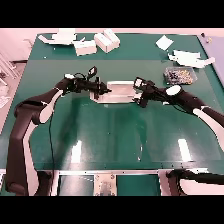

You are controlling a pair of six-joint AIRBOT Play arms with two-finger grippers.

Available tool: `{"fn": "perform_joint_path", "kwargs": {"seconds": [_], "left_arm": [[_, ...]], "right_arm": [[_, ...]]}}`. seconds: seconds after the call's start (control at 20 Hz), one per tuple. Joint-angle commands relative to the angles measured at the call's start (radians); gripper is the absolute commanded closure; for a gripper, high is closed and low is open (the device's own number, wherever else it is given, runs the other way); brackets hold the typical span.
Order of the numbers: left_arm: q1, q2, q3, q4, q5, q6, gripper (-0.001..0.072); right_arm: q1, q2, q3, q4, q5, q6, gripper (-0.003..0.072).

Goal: Fold the box and place the chain.

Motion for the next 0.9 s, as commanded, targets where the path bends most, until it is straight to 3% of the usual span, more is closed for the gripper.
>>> {"fn": "perform_joint_path", "kwargs": {"seconds": [0.0, 0.85], "left_arm": [[0.000, 0.000, 0.000, 0.000, -0.002, 0.000, 0.0688], [0.000, 0.000, 0.000, 0.000, -0.003, 0.000, 0.0688]], "right_arm": [[-0.044, -0.018, 0.039, 0.060, 0.113, -0.079, -0.0004], [-0.141, -0.237, 0.244, 0.141, 0.521, -0.301, -0.0004]]}}
